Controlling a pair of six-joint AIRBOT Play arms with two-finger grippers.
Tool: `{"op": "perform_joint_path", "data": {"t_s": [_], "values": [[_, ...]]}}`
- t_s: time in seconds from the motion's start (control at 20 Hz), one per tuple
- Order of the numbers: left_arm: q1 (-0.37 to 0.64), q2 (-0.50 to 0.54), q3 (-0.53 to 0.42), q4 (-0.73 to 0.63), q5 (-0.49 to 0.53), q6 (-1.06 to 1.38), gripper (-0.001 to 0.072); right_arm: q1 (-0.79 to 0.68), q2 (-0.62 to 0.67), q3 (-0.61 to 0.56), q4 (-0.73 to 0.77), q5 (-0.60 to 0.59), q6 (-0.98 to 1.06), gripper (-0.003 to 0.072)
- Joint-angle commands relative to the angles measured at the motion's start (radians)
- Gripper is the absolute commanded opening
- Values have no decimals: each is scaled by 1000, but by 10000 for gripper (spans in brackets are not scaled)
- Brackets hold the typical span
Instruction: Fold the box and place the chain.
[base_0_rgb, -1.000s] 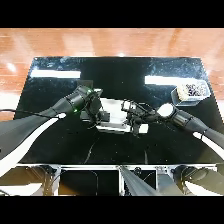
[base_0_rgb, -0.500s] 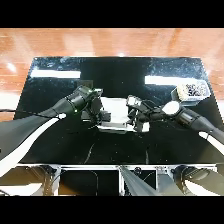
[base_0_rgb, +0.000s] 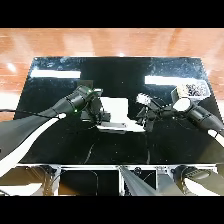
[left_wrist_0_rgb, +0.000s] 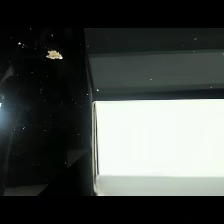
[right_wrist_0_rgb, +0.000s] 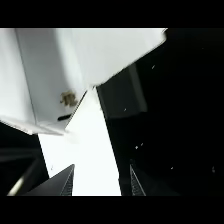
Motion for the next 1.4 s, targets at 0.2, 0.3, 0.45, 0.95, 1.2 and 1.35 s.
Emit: {"op": "perform_joint_path", "data": {"t_s": [0.2, 0.3, 0.45, 0.95, 1.2, 1.35], "values": [[-1, -1, 0, -2, 2, 0, 22, 123, -54, 0, -12, -70, 2, 448], [-1, -1, 0, -4, 2, 0, 22, 143, -63, 0, -3, -93, 2, 419], [-1, -1, 0, -4, 1, 0, 22, 161, -68, 0, 37, -115, 1, 364], [-1, -1, 0, -5, 1, 0, 22, 218, -73, 0, 142, -195, -44, 127], [-1, -1, 0, -8, 1, 0, 22, 218, -82, 0, 154, -212, -44, 127], [-1, -1, 0, -8, 1, 0, 22, 218, -109, 0, 220, -213, -74, 128]]}}
